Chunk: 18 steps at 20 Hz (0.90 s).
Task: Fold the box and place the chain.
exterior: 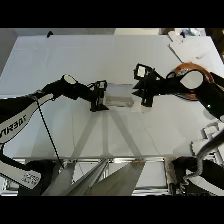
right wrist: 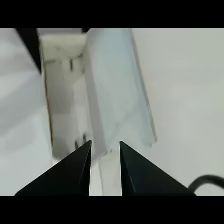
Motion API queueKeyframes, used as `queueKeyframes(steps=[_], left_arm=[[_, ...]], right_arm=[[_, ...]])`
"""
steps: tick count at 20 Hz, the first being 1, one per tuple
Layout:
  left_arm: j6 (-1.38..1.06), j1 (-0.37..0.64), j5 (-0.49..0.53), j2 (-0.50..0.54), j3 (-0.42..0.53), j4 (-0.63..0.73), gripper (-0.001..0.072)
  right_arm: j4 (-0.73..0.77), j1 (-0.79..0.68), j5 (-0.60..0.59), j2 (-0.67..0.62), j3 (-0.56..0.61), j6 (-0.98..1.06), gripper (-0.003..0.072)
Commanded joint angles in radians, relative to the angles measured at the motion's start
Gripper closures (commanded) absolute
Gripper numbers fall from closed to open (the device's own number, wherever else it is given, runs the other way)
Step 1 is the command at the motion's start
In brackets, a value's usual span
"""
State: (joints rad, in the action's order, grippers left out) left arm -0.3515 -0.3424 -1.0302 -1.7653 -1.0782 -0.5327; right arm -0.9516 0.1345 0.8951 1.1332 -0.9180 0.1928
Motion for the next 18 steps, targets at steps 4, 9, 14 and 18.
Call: queueKeyframes(steps=[4,9,14,18], left_arm=[[0.001,0.000,0.002,0.000,0.000,0.000,0.0433],[0.001,0.000,0.002,0.000,0.000,0.000,0.0433],[0.001,0.000,0.002,0.000,0.000,0.000,0.0433],[0.001,0.000,0.002,0.000,0.000,0.000,0.0433]], right_arm=[[-0.199,0.000,0.038,0.067,0.013,-0.022,0.0360],[-0.127,0.000,-0.023,0.259,0.013,-0.198,0.0347],[0.031,0.000,-0.067,0.330,0.013,-0.203,0.0348],[0.044,0.002,-0.025,0.332,0.013,-0.232,0.0427]])
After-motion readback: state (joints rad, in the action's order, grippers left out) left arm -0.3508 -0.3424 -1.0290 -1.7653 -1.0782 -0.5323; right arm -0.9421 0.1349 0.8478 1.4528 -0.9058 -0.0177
